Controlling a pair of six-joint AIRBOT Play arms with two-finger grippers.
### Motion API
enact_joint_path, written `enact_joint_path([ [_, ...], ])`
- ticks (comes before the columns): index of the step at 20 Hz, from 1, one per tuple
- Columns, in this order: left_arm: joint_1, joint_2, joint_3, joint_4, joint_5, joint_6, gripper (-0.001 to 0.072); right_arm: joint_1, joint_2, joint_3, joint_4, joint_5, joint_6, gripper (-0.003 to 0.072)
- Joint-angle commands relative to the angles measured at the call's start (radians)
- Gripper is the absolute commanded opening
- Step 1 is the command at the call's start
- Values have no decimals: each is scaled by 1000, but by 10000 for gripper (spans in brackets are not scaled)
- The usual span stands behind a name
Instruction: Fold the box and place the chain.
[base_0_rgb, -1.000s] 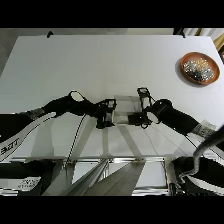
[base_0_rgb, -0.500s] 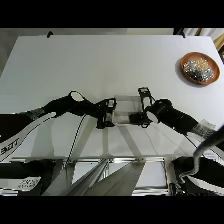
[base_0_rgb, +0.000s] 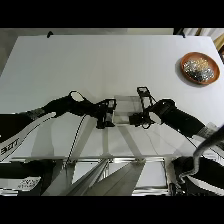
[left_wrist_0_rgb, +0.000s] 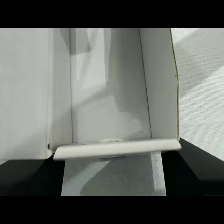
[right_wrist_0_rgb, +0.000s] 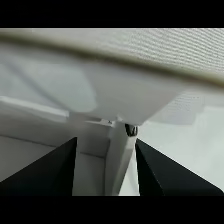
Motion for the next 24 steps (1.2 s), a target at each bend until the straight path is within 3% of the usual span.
enact_joint_path([
  [1,0,0,0,0,0,0,208,-3,43,3,-19,71,-97,426],
  [5,0,0,0,0,0,0,208,-37,90,33,-19,173,-206,431],
  [7,0,0,0,0,0,0,208,-85,134,88,-18,166,-253,431],
  [11,0,0,0,0,0,0,208,-288,166,331,-19,164,-464,428],
  [13,0,0,0,0,0,0,208,-463,135,443,-25,100,-532,355],
  [18,0,0,0,0,0,0,208,-917,-129,587,-7,51,-635,336],
  [21,0,0,0,0,0,0,208,-1049,-328,699,3,40,-637,346],
  [22,0,0,0,0,0,0,208,-1069,-384,738,4,51,-651,390],
  [24,0,0,0,0,0,0,208,-1086,-479,811,0,59,-665,404],
])
